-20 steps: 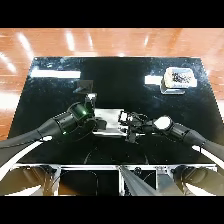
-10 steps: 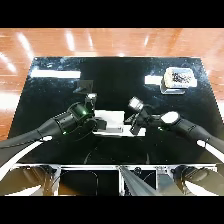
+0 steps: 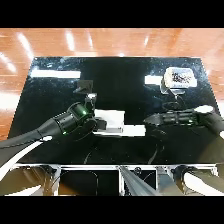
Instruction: Fold the box and place the chain.
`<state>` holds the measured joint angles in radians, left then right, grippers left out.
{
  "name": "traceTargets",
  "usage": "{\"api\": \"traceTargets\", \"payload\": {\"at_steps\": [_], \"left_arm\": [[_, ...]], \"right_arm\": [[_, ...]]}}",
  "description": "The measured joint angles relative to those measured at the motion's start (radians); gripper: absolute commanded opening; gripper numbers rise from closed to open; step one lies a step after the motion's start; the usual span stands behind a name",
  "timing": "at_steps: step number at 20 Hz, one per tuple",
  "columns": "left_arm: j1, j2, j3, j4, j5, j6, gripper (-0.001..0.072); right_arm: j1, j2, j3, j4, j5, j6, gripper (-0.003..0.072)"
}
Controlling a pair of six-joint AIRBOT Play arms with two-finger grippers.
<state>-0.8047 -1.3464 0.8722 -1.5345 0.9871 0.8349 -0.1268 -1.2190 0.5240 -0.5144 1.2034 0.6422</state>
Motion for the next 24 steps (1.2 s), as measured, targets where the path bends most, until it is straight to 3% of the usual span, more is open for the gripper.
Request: {"api": "traceTargets", "payload": {"at_steps": [4, 7, 14, 15, 16, 17, 24], "left_arm": [[0.0, 0.0, 0.0, -0.005, 0.005, -0.001, 0.0018], [0.0, 0.0, 0.0, -0.016, 0.006, -0.003, 0.0017], [0.0, 0.0, 0.0, -0.039, 0.007, -0.002, 0.0018], [0.0, 0.0, 0.0, -0.04, 0.007, -0.002, 0.0017], [0.0, 0.0, 0.0, -0.042, 0.007, -0.001, 0.0017], [0.0, 0.0, 0.0, -0.043, 0.007, 0.0, 0.0016], [0.0, 0.0, 0.0, -0.045, 0.007, 0.0, 0.0016]], "right_arm": [[-0.081, 0.0, -0.021, -0.198, 0.024, 0.324, 0.0033], [-0.006, -0.001, -0.058, -0.263, 0.001, 0.448, 0.0033], [0.243, -0.002, -0.069, -0.115, -0.18, 0.525, 0.0036], [0.268, -0.002, -0.061, -0.087, -0.188, 0.517, 0.0215], [0.292, -0.002, -0.05, -0.065, -0.194, 0.51, 0.0531], [0.312, -0.002, -0.037, -0.049, -0.197, 0.504, 0.0558], [0.368, -0.002, 0.076, -0.008, -0.143, 0.48, 0.0557]]}}
